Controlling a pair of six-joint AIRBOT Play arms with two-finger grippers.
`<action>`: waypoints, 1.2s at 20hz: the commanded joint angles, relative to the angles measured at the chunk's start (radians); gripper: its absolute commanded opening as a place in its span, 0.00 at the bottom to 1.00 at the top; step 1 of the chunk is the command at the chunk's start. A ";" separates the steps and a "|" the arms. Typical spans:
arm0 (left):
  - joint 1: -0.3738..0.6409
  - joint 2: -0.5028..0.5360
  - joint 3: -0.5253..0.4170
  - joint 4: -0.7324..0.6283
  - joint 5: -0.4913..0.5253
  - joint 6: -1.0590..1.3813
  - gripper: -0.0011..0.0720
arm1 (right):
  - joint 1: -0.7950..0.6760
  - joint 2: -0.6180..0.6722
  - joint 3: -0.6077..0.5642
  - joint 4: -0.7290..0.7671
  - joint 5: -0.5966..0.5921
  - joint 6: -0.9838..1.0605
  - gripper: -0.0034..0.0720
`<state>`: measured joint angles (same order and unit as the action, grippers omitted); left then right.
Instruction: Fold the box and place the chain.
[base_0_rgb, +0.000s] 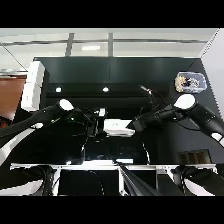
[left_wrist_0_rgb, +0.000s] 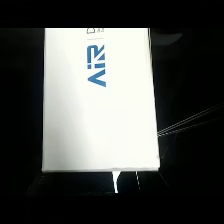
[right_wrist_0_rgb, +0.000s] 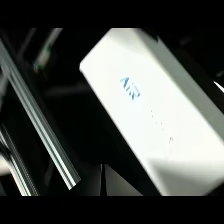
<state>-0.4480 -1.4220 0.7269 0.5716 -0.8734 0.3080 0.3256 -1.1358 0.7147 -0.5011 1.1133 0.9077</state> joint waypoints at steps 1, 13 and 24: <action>0.000 0.000 0.000 -0.001 0.000 -0.001 0.63 | 0.001 -0.020 -0.092 0.198 -0.206 0.055 0.06; 0.000 0.000 0.000 -0.001 0.000 -0.001 0.63 | 0.069 -0.080 -0.098 -0.005 -0.294 0.161 0.06; 0.004 0.014 0.005 -0.003 0.011 -0.029 1.00 | -0.089 0.289 0.200 -0.846 -0.010 0.443 0.06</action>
<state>-0.4469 -1.4178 0.7284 0.5720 -0.8684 0.2981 0.2932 -0.9665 0.8516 -0.9276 1.0531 1.1507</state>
